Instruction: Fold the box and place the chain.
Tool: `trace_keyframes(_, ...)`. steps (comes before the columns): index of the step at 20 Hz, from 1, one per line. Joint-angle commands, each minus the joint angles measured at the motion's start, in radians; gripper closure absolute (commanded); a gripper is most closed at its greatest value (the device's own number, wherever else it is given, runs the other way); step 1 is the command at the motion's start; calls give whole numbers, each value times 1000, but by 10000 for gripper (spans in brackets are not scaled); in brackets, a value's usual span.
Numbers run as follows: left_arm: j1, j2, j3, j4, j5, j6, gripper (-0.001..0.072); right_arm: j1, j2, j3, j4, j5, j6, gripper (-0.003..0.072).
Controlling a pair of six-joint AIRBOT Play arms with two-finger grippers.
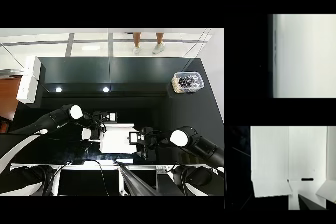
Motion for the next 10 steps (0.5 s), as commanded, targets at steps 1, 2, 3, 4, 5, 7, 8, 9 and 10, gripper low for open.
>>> trace_keyframes(1, 1, 0, 1, 0, 1, 0, 677, 5, -14, 0, 26, -10, -16, -14)
trace_keyframes(2, 1, 0, 1, 0, 0, 0, 677, 5, -26, 0, 26, -13, -17, -14)
trace_keyframes(3, 1, 0, 1, 0, 0, 0, 677, 5, -34, 0, 26, -15, -24, -7)
trace_keyframes(4, 1, 0, 1, 0, 0, -1, 677, 5, -40, 0, 26, -24, -32, -8)
trace_keyframes(5, 1, 0, 1, 0, 0, -1, 677, 5, -47, 0, 26, -40, -32, -8)
trace_keyframes(7, 1, 0, 1, 0, 0, -1, 677, 5, -58, 0, 26, -73, -33, -7)
trace_keyframes(8, 1, 0, 1, 0, 0, -1, 677, 9, -63, 0, 26, -82, -43, -7)
trace_keyframes(9, 1, 0, 1, 0, 0, -1, 677, 18, -68, 0, 26, -86, -60, -8)
trace_keyframes(10, 1, 0, 1, 0, 0, -1, 677, 32, -73, 0, 26, -95, -69, -8)
